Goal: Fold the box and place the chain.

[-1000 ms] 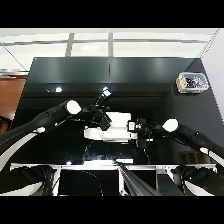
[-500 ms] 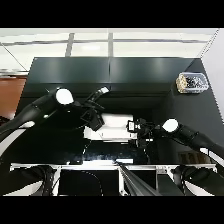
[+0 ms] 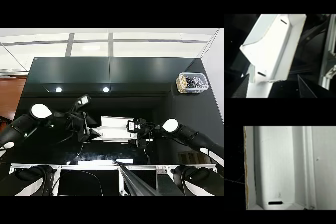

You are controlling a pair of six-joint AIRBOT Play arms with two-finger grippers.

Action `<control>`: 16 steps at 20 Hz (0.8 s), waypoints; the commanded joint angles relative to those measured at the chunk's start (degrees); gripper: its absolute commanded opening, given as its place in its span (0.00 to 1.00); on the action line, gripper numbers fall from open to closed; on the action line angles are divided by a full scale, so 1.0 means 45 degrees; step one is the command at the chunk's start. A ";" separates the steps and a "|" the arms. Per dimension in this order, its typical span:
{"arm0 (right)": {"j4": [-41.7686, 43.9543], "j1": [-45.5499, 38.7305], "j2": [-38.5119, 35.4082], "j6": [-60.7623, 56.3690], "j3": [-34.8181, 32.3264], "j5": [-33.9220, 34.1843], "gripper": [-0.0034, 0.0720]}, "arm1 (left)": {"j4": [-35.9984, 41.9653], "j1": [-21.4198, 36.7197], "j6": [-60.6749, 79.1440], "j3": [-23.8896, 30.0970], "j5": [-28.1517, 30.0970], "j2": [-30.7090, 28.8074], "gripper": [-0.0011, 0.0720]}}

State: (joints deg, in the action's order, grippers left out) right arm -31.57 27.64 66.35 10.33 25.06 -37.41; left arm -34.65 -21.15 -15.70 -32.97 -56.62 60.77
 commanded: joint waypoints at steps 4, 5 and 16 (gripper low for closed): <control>0.0000 0.0000 0.0010 0.0000 -0.0005 -0.0010 0.62 | -0.4367 -0.1909 0.2477 0.0345 0.2565 -0.0083 0.97; 0.0000 0.0000 0.0010 0.0000 -0.0005 -0.0015 0.62 | -0.4537 -0.2113 0.2448 0.0345 0.2837 -0.0078 0.97; 0.0000 0.0000 0.0010 0.0000 -0.0005 -0.0010 0.62 | -0.2147 -0.2385 0.2448 0.0345 0.2327 0.0350 0.56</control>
